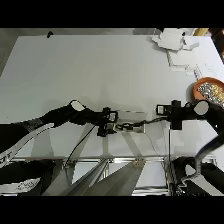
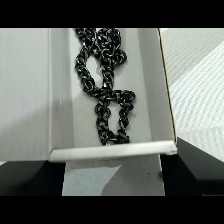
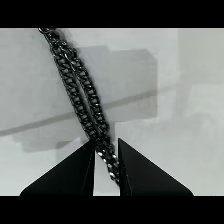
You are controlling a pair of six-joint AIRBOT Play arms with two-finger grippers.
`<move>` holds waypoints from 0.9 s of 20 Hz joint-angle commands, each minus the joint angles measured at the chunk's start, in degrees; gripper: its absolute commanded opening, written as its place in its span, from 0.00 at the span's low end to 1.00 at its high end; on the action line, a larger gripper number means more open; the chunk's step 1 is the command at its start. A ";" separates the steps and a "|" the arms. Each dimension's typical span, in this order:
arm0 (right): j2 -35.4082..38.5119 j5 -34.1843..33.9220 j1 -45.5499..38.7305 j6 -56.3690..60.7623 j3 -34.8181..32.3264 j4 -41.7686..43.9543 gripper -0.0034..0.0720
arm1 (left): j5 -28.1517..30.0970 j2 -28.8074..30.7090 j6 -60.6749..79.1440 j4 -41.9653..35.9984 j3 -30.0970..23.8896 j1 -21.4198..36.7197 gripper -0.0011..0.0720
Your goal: Fold the box and place the chain.
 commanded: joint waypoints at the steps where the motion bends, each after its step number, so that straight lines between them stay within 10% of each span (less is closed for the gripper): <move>1: -0.48 -1.51 -0.02 0.02 -0.02 -0.55 0.26 | 0.00 0.02 0.02 0.02 0.00 0.00 0.44; 10: -1.68 1.18 0.00 0.04 -0.09 -0.63 0.06 | 0.00 0.02 0.04 0.02 0.00 0.00 0.44; 18: 20.00 17.27 0.48 6.78 -0.11 5.70 0.06 | 0.00 0.02 0.02 0.02 0.00 0.00 0.44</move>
